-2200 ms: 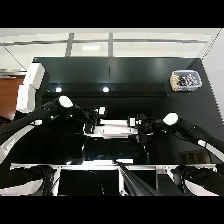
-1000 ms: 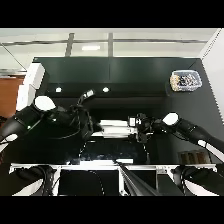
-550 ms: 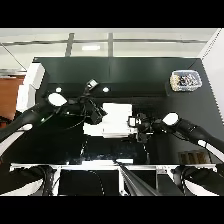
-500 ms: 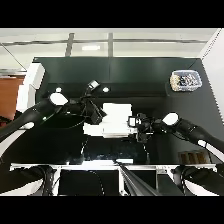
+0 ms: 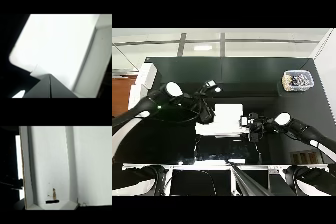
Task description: Fold the box and place the chain.
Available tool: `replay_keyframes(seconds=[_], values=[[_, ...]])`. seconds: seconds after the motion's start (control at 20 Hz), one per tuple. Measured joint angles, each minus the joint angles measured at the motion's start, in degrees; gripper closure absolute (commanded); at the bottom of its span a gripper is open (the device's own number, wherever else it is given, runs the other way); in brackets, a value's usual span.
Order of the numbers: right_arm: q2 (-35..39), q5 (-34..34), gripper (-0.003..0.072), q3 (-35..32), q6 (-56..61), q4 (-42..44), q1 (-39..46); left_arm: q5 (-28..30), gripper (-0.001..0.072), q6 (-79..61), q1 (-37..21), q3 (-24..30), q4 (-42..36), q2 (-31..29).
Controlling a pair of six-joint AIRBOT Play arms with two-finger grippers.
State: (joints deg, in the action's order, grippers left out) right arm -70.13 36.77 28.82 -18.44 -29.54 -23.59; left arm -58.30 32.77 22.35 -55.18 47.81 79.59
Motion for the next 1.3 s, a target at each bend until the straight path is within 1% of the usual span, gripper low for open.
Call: replay_keyframes(seconds=[0.1,0.2,0.25,0.3,0.35,0.4,0.45,0.5,0.6,0.75,0.85,0.95,1.0,1.15,1.25,1.3], values=[[0.0,0.0,0.0222,0.0,0.0,0.0,0.0,-1.7,0.0685,1.4,-2.6,0.3,1.5,-3.6],[0.0,0.0,0.0222,0.0,0.0,0.0,0.0,-3.7,0.0685,1.4,-5.6,2.8,1.1,-7.4],[0.0,0.0,0.0222,0.0,0.0,0.0,0.0,-3.8,0.0684,0.2,-6.9,4.7,-0.3,-9.4],[0.0,0.0,0.0222,0.0,0.0,0.0,0.0,-4.1,0.0634,-1.6,-7.6,6.7,-1.8,-11.0],[0.0,0.0,0.0222,0.0,0.0,0.0,0.0,-4.4,0.0419,-4.3,-7.9,8.7,-2.7,-12.3],[0.0,0.0,0.0222,0.0,0.0,0.0,0.0,-4.5,0.0122,-7.9,-7.7,10.9,-3.7,-13.2],[0.0,-0.1,0.0223,0.0,0.0,0.0,0.0,-4.2,-0.0006,-12.0,-7.1,13.0,-4.2,-13.8],[0.0,-0.4,0.0222,0.0,0.0,0.0,0.0,-3.2,-0.0006,-15.5,-6.3,14.6,-4.7,-14.1],[0.0,-1.2,0.0222,0.0,0.0,0.0,0.0,1.3,-0.0004,-21.4,-3.9,17.0,-5.1,-14.2],[0.0,-1.8,0.0222,0.0,0.0,0.1,0.0,7.7,-0.0002,-27.5,-0.7,18.4,-5.1,-13.5],[0.0,-2.1,0.0222,0.0,0.0,0.2,0.0,9.0,0.0011,-31.0,0.9,18.5,-3.8,-12.4],[0.0,-2.2,0.0222,0.0,0.0,0.2,0.0,9.9,0.0160,-33.2,1.7,18.4,-3.1,-11.1],[0.0,-2.2,0.0223,0.0,0.0,0.2,0.0,10.2,0.0184,-34.0,2.0,18.3,-2.7,-10.6],[0.0,-2.3,0.0222,0.0,0.0,0.2,0.0,10.9,0.0386,-35.0,2.3,18.1,-2.7,-9.5],[0.0,-2.3,0.0223,0.0,0.0,0.2,0.0,11.2,0.0423,-35.0,2.4,18.0,-4.4,-8.9],[0.0,-2.3,0.0222,0.0,0.0,0.2,0.0,11.2,0.0423,-35.0,2.4,17.8,-5.8,-8.5]])
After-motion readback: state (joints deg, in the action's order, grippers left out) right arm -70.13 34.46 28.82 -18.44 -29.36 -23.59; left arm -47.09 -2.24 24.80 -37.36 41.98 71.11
